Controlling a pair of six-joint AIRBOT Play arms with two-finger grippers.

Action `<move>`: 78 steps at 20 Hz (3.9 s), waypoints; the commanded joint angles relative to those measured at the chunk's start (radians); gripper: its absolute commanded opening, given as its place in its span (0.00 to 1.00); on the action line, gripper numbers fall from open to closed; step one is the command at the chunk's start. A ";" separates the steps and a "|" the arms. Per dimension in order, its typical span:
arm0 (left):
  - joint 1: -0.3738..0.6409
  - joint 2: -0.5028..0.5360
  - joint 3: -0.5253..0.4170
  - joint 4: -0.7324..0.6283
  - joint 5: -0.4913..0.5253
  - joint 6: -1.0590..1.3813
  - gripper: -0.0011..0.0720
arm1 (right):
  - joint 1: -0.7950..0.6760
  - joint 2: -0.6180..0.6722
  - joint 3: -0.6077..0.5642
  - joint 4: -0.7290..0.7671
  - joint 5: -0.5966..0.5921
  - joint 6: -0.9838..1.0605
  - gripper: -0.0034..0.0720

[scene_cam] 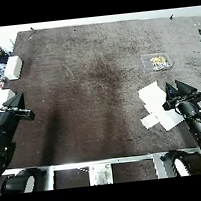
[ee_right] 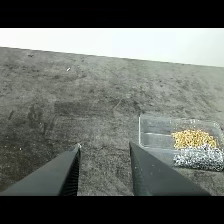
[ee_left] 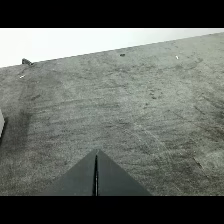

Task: Fold the box and place the chain.

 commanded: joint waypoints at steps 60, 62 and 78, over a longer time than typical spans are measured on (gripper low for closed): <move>0.000 0.001 -0.001 0.000 0.001 0.000 0.03 | -0.826 -1.894 1.477 -0.687 1.714 0.007 0.06; 0.000 0.001 -0.001 0.000 0.001 0.000 0.03 | -0.826 -1.856 1.457 -0.638 1.714 0.007 0.06; 0.000 0.001 -0.001 0.000 -0.014 0.000 0.03 | -0.377 -1.399 0.675 0.143 1.151 0.030 0.06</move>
